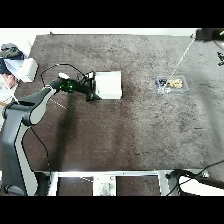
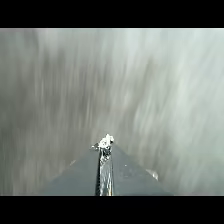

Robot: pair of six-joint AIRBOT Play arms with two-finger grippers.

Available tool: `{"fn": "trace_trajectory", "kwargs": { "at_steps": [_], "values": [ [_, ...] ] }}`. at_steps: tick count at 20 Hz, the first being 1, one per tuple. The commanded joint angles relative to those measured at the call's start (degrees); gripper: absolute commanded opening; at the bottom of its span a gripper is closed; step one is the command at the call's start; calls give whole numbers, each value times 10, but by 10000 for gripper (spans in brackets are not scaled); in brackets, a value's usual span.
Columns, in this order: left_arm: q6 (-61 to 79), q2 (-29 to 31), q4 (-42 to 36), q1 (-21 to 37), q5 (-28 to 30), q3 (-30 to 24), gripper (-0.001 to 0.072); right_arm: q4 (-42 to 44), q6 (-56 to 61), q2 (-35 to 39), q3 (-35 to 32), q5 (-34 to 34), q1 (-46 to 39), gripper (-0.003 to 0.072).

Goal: Fold the box and place the chain.

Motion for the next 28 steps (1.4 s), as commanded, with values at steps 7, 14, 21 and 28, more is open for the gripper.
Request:
{"fn": "trace_trajectory", "kwargs": {
  "at_steps": [7, 14, 21, 28],
  "values": [
    [0, 0, 0, 0, 0, 0, 253, 260, -133, 80, 0, -91, 32, -7],
    [0, 0, 0, 0, 0, 0, 254, 258, -166, 77, 0, -85, 187, -7],
    [0, 0, 0, 0, 0, 0, 254, 257, -174, 5, 0, -107, 292, -8],
    [0, 0, 0, 0, 0, 0, 254, 257, -158, -92, -1, -76, 353, -7]
  ]
}}
